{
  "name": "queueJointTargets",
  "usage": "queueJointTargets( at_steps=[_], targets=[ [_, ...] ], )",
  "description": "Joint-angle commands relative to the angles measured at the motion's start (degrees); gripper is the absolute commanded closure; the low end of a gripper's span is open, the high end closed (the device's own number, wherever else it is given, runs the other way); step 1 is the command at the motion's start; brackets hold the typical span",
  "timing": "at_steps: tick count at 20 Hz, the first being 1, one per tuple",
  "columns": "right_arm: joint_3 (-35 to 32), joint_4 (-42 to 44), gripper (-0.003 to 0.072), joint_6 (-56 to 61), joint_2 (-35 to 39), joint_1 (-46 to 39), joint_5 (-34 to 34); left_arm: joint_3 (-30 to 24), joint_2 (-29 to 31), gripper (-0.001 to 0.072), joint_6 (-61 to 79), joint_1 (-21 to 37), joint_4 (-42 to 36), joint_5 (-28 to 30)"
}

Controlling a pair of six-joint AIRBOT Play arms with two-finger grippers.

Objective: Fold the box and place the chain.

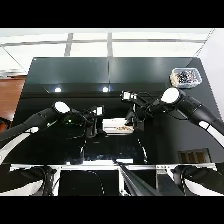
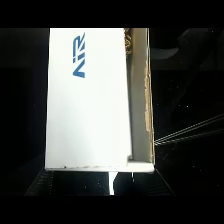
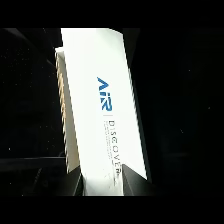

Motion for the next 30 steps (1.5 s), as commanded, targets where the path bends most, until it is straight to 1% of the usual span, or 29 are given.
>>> queueJointTargets(
  at_steps=[1,10,12,15,16,17,27,29,30],
  targets=[
    [-0.04,-0.04,0.0444,0.24,-0.02,0.04,0.7,0.07,0.02,0.0265,0.0,-0.02,-0.02,0.02],
    [-0.96,-0.46,0.0442,0.24,-0.04,0.04,1.25,0.07,0.02,0.0266,0.02,0.0,-0.02,0.04],
    [-1.29,-0.48,0.0403,0.26,-0.04,0.04,1.42,0.07,0.02,0.0265,0.0,0.0,-0.02,0.04],
    [-1.29,-0.46,0.0402,0.24,-0.02,0.04,1.49,0.07,0.02,0.0266,0.0,0.0,-0.02,0.04],
    [-1.29,-0.48,0.0332,0.24,-0.02,0.04,1.49,0.07,0.02,0.0265,0.0,0.0,-0.02,0.04],
    [-1.29,-0.48,0.0293,0.24,-0.02,0.04,1.51,0.07,0.02,0.0265,0.0,0.0,-0.02,0.04],
    [-2.45,-0.46,0.0303,0.94,-0.04,-0.13,1.18,0.07,0.02,0.0265,0.0,0.0,-0.02,0.02],
    [-1.55,-0.17,0.0304,5.62,2.16,-1.16,1.75,0.07,0.02,0.0265,0.0,0.0,-0.02,0.02],
    [-0.63,-0.17,0.0306,10.29,3.65,-2.36,4.09,0.07,0.02,0.0265,0.0,0.0,-0.02,0.04]
  ],
)
